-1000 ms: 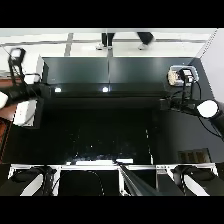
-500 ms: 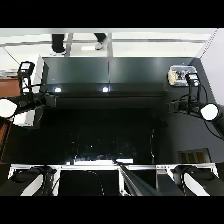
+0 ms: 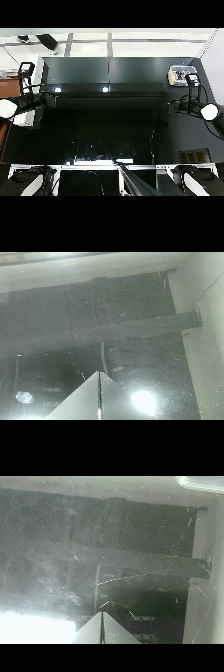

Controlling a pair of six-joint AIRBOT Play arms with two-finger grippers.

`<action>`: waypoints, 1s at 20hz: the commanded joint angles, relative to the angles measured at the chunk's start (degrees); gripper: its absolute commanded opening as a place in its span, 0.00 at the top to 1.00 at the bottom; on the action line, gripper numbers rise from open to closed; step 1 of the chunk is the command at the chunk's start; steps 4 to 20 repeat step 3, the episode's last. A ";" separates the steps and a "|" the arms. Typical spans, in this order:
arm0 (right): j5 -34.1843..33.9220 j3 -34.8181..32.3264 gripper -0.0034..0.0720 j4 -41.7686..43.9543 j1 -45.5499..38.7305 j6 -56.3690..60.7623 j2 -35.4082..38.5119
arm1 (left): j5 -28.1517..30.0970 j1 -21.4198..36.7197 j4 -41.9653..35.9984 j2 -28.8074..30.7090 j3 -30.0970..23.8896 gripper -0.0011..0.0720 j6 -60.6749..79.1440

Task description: Fold the box and place the chain.

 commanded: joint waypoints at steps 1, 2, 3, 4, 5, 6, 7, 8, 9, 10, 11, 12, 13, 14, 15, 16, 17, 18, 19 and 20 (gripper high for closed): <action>0.04 -0.02 0.94 -0.09 -0.04 -0.04 -0.02 | 0.00 -0.04 -0.04 0.04 -0.02 0.95 -0.02; 0.04 -0.02 0.94 -0.09 -0.04 -0.04 -0.02 | 0.00 -0.04 -0.02 0.04 -0.02 0.95 -0.02; 0.04 -0.02 0.94 -0.09 -0.04 -0.04 -0.02 | 0.00 -0.04 -0.02 0.04 -0.02 0.95 0.00; 0.04 -0.02 0.94 -0.09 -0.04 -0.04 -0.02 | 0.00 -0.04 -0.02 0.04 -0.02 0.95 0.00; 0.04 -0.02 0.94 -0.09 -0.04 -0.04 -0.02 | 0.00 -0.04 -0.02 0.04 -0.02 0.95 0.00; 0.04 -0.02 0.94 -0.09 -0.04 -0.04 -0.02 | 0.00 -0.04 -0.02 0.04 -0.02 0.95 0.00; 0.04 -0.02 0.94 -0.09 -0.04 -0.04 -0.02 | 0.00 -0.04 -0.02 0.04 -0.02 0.95 0.00; 0.04 -0.02 0.94 -0.09 -0.04 -0.04 -0.02 | 0.00 -0.04 -0.02 0.04 -0.02 0.95 0.00; 0.04 -0.02 0.94 -0.09 -0.04 -0.04 -0.02 | 0.00 -0.04 -0.02 0.04 -0.02 0.95 0.00; 0.04 -0.02 0.94 -0.09 -0.04 -0.04 -0.02 | 0.00 -0.04 -0.02 0.04 -0.02 0.95 0.00; 0.04 -0.02 0.94 -0.09 -0.04 -0.04 -0.02 | 0.00 -0.04 -0.02 0.04 -0.02 0.95 0.00; 0.04 -0.02 0.94 -0.09 -0.04 -0.04 -0.02 | 0.00 -0.04 -0.02 0.04 -0.02 0.95 0.00; 0.04 -0.02 0.94 -0.09 -0.04 -0.04 -0.02 | 0.00 -0.04 -0.02 0.04 -0.02 0.95 0.00; 0.04 -0.02 0.94 -0.09 -0.04 -0.04 -0.02 | 0.00 -0.04 -0.02 0.04 -0.02 0.95 0.00; 0.04 -0.02 0.94 -0.09 -0.04 -0.04 -0.02 | 0.00 -0.04 -0.02 0.04 -0.02 0.95 0.00; 0.04 -0.02 0.94 -0.09 -0.04 -0.04 -0.02 | 0.00 -0.04 -0.02 0.04 -0.02 0.95 0.00; 0.04 -0.02 0.94 -0.09 -0.04 -0.04 -0.02 | 0.00 -0.04 -0.02 0.04 -0.02 0.95 0.00; 0.04 -0.02 0.94 -0.09 -0.04 -0.04 -0.02 | 0.00 -0.04 -0.02 0.04 -0.02 0.95 0.00; 0.04 -0.02 0.94 -0.09 -0.04 -0.04 -0.02 | 0.00 -0.04 -0.02 0.04 -0.02 0.95 0.00; 0.04 -0.02 0.94 -0.09 -0.04 -0.04 -0.02 | 0.00 -0.04 -0.02 0.04 -0.02 0.95 0.00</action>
